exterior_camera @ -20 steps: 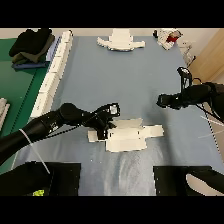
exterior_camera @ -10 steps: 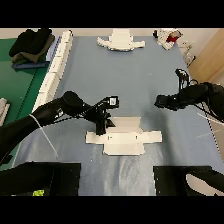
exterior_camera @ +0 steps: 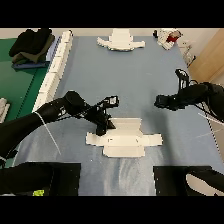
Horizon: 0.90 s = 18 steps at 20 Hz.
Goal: Fold the box.
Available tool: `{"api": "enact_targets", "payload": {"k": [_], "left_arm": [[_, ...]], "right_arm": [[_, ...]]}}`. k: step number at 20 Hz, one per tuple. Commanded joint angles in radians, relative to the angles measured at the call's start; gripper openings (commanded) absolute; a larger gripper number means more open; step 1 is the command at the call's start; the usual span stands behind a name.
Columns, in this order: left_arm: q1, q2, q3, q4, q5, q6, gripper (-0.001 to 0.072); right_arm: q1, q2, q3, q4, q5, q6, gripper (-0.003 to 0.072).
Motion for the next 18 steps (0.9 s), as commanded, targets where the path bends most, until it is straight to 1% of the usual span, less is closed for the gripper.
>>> {"api": "enact_targets", "payload": {"k": [1,3,6,7,8,9,10,11,12,14,16,18], "left_arm": [[0.0,-0.006,0.0,0.008,-0.016,-0.048,0.0015],[0.0,-0.006,0.0,0.008,-0.03,-0.048,0.0015],[0.0,-0.006,0.0,0.008,-0.037,-0.048,0.0015],[0.0,-0.006,0.001,0.008,-0.037,-0.047,0.0015],[0.0,-0.006,0.001,0.008,-0.035,-0.047,0.0015],[0.0,-0.006,0.001,0.008,-0.035,-0.047,0.0015],[0.0,-0.006,0.001,0.008,-0.032,-0.047,0.0015],[0.0,-0.006,0.001,0.008,-0.031,-0.047,0.0015],[0.0,-0.006,0.001,0.008,-0.031,-0.047,0.0015],[0.0,-0.006,0.001,0.008,-0.031,-0.047,0.0015],[0.0,-0.006,0.001,0.008,-0.031,-0.047,0.0015],[0.0,-0.006,0.001,0.008,-0.031,-0.047,0.0015]], "right_arm": [[0.0,0.0,0.001,0.011,-0.016,0.0,0.0467],[0.0,0.0,0.001,0.014,-0.034,0.0,0.0468],[0.0,0.0,0.001,0.028,-0.092,-0.001,0.0467],[0.0,0.001,0.001,0.041,-0.119,-0.004,0.0428],[0.0,0.003,0.001,0.053,-0.152,-0.004,0.0319],[0.0,0.005,0.001,0.065,-0.192,-0.004,0.0185],[0.0,0.008,0.001,0.074,-0.236,-0.005,0.0074],[0.004,0.015,0.001,0.085,-0.288,-0.018,0.0006],[0.017,0.027,0.001,0.089,-0.336,-0.022,0.0005],[0.089,0.077,-0.001,0.089,-0.415,-0.022,0.0004],[0.212,0.154,-0.02,0.08,-0.435,0.012,0.0003],[0.367,0.249,-0.063,0.038,-0.429,0.127,0.0003]]}}
